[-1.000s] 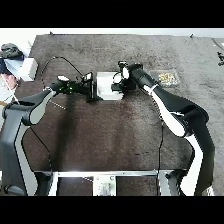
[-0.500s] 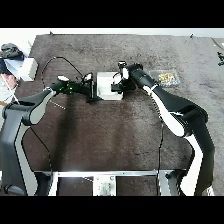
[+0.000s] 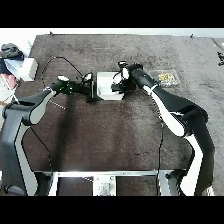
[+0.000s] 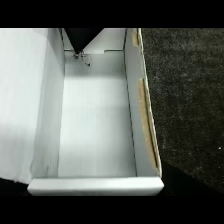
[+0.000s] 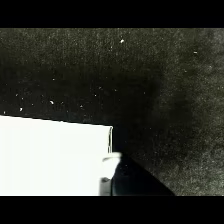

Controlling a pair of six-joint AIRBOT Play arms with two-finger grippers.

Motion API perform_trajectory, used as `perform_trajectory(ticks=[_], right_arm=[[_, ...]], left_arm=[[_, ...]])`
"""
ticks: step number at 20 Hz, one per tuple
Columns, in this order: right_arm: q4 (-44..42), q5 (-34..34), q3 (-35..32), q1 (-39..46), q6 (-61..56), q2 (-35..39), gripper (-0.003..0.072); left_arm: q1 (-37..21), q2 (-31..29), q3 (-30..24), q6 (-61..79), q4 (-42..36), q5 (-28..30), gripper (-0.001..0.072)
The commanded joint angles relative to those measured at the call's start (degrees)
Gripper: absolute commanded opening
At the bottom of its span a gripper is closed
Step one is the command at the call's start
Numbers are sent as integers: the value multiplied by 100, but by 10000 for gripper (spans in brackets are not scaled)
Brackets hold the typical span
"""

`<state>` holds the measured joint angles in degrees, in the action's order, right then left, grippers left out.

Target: Fold the box and place the chain.

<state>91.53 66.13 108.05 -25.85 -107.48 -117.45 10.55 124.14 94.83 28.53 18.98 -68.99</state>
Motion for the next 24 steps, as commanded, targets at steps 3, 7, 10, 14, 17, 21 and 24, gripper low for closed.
perform_trajectory(ticks=[3,7,10,14,17,21,24], right_arm=[[17,-17,2,-4,-35,7,349],[17,-17,2,-20,-33,42,350],[11,-9,4,-20,-28,120,350],[-22,107,4,-15,39,144,351],[-24,160,4,-15,260,352,351],[-20,-55,4,87,835,975,351],[87,-404,4,501,1486,1423,351]], left_arm=[[-7,-2,4,-13,2,2,353],[-7,-2,4,-13,2,2,352],[-7,-2,4,-13,2,2,352],[-7,-2,4,-11,2,2,353],[-7,-2,4,-13,2,2,353],[-7,-2,4,-13,2,2,352],[-7,-2,4,-13,2,2,353]])
